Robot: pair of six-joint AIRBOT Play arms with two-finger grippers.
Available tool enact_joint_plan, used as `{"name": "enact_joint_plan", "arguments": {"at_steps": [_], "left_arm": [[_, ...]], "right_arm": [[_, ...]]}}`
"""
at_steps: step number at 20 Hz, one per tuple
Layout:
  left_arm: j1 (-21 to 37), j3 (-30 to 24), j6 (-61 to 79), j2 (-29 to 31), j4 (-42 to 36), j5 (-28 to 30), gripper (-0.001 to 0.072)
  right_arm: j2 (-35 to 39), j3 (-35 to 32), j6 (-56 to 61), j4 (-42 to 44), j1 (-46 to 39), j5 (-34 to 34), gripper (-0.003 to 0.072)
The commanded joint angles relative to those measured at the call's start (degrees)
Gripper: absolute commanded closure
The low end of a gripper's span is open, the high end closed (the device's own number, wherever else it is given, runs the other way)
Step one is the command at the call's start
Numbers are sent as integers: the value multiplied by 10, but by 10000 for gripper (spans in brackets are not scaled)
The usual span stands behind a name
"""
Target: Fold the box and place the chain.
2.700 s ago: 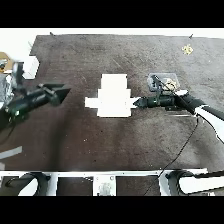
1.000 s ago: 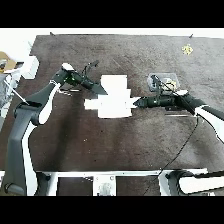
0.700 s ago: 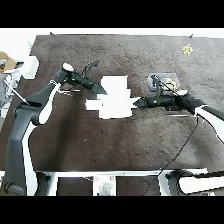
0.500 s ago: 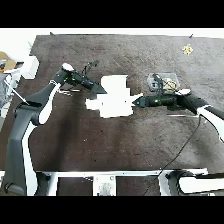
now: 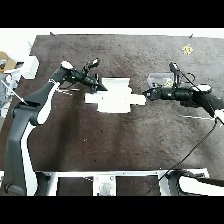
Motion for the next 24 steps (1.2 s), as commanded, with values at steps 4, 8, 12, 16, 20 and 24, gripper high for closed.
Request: {"name": "enact_joint_plan", "arguments": {"at_steps": [4, 8, 12, 16, 20, 24], "left_arm": [[0, -6, 58, 0, 0, 36, 702], [0, -47, 92, 0, 1, 73, 701], [0, -59, 112, -2, 6, 75, 700], [0, -59, 116, -2, 15, 83, 700], [0, -59, 115, -2, 18, 82, 698], [0, -59, 115, -2, 16, 79, 698]], "right_arm": [[4, 0, -58, -2, 31, -13, 249], [2, 1, -115, -2, 57, -32, 249], [-2, 0, -174, -2, 65, -41, 249], [-12, 0, -189, -2, 65, -81, 220], [-28, 0, -266, -2, 65, -73, 219], [-30, 1, -376, 9, 65, -38, 219]]}}
